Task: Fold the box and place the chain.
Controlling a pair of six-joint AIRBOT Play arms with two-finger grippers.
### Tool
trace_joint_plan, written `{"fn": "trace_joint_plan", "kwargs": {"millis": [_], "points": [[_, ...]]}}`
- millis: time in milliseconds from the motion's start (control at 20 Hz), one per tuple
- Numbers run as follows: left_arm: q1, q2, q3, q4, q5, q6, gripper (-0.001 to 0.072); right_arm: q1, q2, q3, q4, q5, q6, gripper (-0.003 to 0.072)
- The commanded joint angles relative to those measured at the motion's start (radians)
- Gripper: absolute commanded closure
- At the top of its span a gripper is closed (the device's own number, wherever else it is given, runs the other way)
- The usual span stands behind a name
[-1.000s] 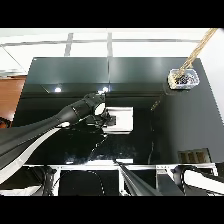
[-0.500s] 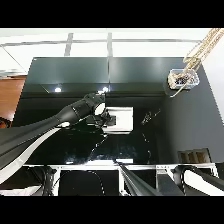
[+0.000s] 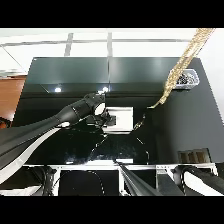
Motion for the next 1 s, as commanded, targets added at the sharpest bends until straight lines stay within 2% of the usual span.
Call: {"fn": "trace_joint_plan", "kwargs": {"millis": [0, 200, 500, 950], "points": [[0.0, 0.0, 0.0, 0.0, 0.0, 0.0, 0.0684, 0.141, 0.01, -0.021, -0.032, 0.019, -0.002, 0.0676], [0.0, 0.0, 0.0, 0.0, -0.004, 0.0, 0.0684, 0.237, 0.011, -0.021, -0.037, -0.018, 0.005, 0.0676], [0.0, 0.0, 0.0, 0.0, -0.004, 0.0, 0.0684, 0.291, 0.012, -0.021, -0.036, -0.035, 0.008, 0.0676], [0.0, 0.0, 0.0, 0.0, 0.0, 0.0, 0.0684, 0.309, 0.023, -0.021, 0.021, -0.036, 0.007, 0.0677]]}}
